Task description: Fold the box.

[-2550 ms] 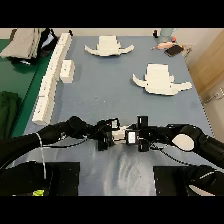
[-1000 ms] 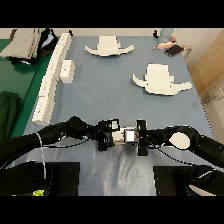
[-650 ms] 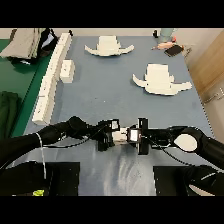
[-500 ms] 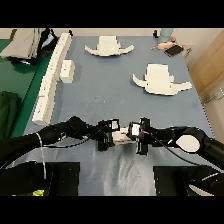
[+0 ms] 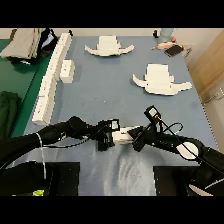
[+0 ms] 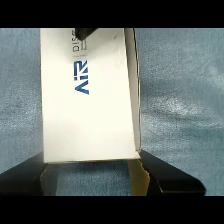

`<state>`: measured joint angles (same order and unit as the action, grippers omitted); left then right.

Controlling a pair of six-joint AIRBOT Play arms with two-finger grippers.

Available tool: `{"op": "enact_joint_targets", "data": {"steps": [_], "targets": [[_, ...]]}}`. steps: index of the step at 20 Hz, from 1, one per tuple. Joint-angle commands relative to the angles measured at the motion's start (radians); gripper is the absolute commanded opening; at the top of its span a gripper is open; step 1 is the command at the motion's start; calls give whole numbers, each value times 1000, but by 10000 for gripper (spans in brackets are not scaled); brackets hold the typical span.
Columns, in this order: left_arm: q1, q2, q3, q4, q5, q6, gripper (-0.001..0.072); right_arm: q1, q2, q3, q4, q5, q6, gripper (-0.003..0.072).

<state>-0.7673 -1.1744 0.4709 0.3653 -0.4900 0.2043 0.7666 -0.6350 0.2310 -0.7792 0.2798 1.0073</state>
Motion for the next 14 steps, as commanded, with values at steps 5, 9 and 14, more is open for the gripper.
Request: {"op": "enact_joint_targets", "data": {"steps": [5, 9, 14], "targets": [[0, 0, 0, -1, 0, 0, 596, 3, 6, -58, 97, -68, 32, 1], [0, 0, 0, -1, 1, 0, 596, 3, 5, -79, 112, -50, 32, 1], [0, 0, 0, -1, 0, 0, 596, 76, 5, -123, 130, -85, 33, 1]]}}
